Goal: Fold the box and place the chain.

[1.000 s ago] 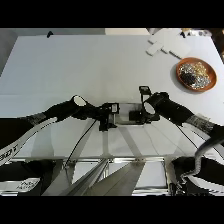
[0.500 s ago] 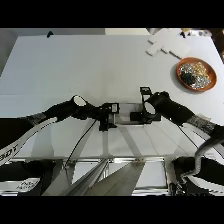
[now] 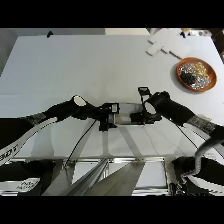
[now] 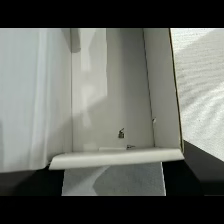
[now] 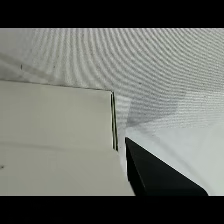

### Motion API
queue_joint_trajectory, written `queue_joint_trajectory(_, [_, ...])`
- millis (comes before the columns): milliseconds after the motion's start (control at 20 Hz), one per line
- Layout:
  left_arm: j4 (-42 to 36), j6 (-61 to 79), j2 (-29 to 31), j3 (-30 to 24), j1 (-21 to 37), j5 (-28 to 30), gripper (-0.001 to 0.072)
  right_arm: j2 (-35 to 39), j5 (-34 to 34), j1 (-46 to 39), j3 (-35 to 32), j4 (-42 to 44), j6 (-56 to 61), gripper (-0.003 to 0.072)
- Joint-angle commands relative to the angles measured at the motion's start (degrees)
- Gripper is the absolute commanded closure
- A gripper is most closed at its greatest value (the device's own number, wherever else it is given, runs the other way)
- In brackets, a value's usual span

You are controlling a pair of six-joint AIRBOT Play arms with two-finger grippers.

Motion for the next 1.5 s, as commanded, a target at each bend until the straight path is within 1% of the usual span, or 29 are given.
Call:
queue_joint_trajectory(0, [0.02, -0.02, 0.02, -0.02, 0.00, 0.00, 0.0374, 1.75, 1.42, -0.02, 0.02, 0.02, -5.25, 0.0411])
queue_joint_trajectory(100, [0.02, -0.02, 0.02, -0.02, 0.00, 0.00, 0.0374, 4.37, 1.66, 0.00, 0.11, 0.09, -6.75, 0.0404])
queue_joint_trajectory(150, [0.02, -0.02, 0.02, -0.02, 0.00, 0.02, 0.0374, 6.01, 2.84, 0.00, 0.70, 0.09, -8.04, 0.0383])
queue_joint_trajectory(250, [0.02, -0.02, 0.02, -0.02, 0.00, 0.00, 0.0374, 8.90, 7.39, -0.02, 4.28, 0.50, -12.72, 0.0384])
queue_joint_trajectory(350, [0.02, -0.02, 0.02, -0.02, 0.00, 0.00, 0.0374, 9.86, 15.50, -0.02, 11.91, -0.52, -18.27, 0.0397])
queue_joint_trajectory(400, [0.02, -0.02, 0.02, -0.02, 0.00, 0.00, 0.0374, 9.84, 19.08, -0.02, 16.39, -2.75, -20.79, 0.0397])
queue_joint_trajectory(450, [0.02, -0.02, 0.02, -0.02, 0.02, 0.02, 0.0374, 9.84, 20.83, -0.22, 21.16, -6.82, -22.93, 0.0402])
queue_joint_trajectory(500, [0.02, -0.02, 0.02, -0.02, 0.00, 0.00, 0.0374, 9.84, 20.83, -1.16, 25.22, -10.99, -24.30, 0.0442])
queue_joint_trajectory(550, [0.02, -0.02, 0.02, -0.02, 0.00, 0.00, 0.0374, 9.73, 19.74, -3.28, 29.00, -14.97, -25.05, 0.0510])
queue_joint_trajectory(600, [0.02, -0.02, 0.02, -0.02, 0.02, 0.02, 0.0374, 9.62, 17.92, -6.54, 31.69, -16.87, -26.14, 0.0522])
queue_joint_trajectory(650, [0.02, -0.02, 0.02, -0.02, 0.00, 0.00, 0.0374, 9.60, 15.34, -11.13, 33.42, -16.50, -27.08, 0.0522])
queue_joint_trajectory(750, [0.02, -0.02, 0.02, -0.02, 0.00, 0.02, 0.0374, 8.81, 11.13, -21.55, 34.34, -13.27, -30.10, 0.0521])
queue_joint_trajectory(850, [0.02, -0.02, 0.02, -0.02, 0.00, 0.02, 0.0374, 5.55, 9.66, -32.35, 34.84, -8.92, -32.28, 0.0513])
queue_joint_trajectory(950, [0.02, -0.02, 0.02, -0.02, 0.00, 0.00, 0.0374, 0.52, 8.31, -41.92, 35.63, -3.37, -33.57, 0.0509])
queue_joint_trajectory(1100, [0.02, 0.00, 0.02, -0.02, 0.00, 0.00, 0.0374, -8.02, 6.51, -51.58, 37.53, 4.31, -35.06, 0.0510])
queue_joint_trajectory(1200, [0.02, -0.02, 0.02, -0.02, 0.00, 0.02, 0.0374, -13.31, 5.84, -53.59, 39.30, 5.05, -35.95, 0.0511])
queue_joint_trajectory(1450, [0.02, -0.02, 0.02, -0.02, 0.00, 0.00, 0.0374, -25.05, 2.80, -52.52, 45.90, 3.76, -34.84, 0.0512])
